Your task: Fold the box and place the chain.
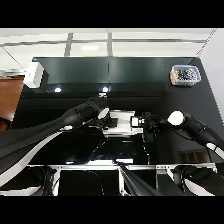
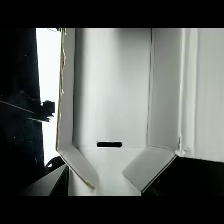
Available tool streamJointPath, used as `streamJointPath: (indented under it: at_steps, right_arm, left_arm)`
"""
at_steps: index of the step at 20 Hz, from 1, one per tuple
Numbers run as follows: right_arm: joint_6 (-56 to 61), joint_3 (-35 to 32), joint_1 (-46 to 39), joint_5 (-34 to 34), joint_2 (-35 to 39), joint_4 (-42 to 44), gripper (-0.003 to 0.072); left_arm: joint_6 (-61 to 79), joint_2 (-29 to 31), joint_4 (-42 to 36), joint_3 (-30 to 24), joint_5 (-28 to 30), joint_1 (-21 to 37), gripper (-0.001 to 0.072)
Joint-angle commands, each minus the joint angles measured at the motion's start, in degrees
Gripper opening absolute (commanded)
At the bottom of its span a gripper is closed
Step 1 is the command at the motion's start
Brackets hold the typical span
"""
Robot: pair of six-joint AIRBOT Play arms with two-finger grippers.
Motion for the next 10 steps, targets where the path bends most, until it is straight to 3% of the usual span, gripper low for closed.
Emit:
streamJointPath:
  at_steps: [1,3,5,10]
  right_arm:
    - [0.1,0.0,0.0,-1.7,0.1,0.1,0.0488]
    - [0.1,0.0,0.0,-2.0,0.1,2.1,0.0486]
    - [0.4,0.0,0.1,-1.4,0.0,6.4,0.0128]
    - [4.4,0.0,0.4,-1.3,-1.2,10.8,0.0129]
  left_arm:
    - [0.1,-1.2,-0.7,0.0,-1.7,0.0,0.0029]
    - [0.0,-1.2,-1.4,0.1,-1.6,-0.3,0.0028]
    - [0.0,-1.2,-1.3,0.1,-1.5,-0.5,0.0028]
    - [0.0,-1.2,-1.4,0.1,-1.3,-0.4,0.0029]
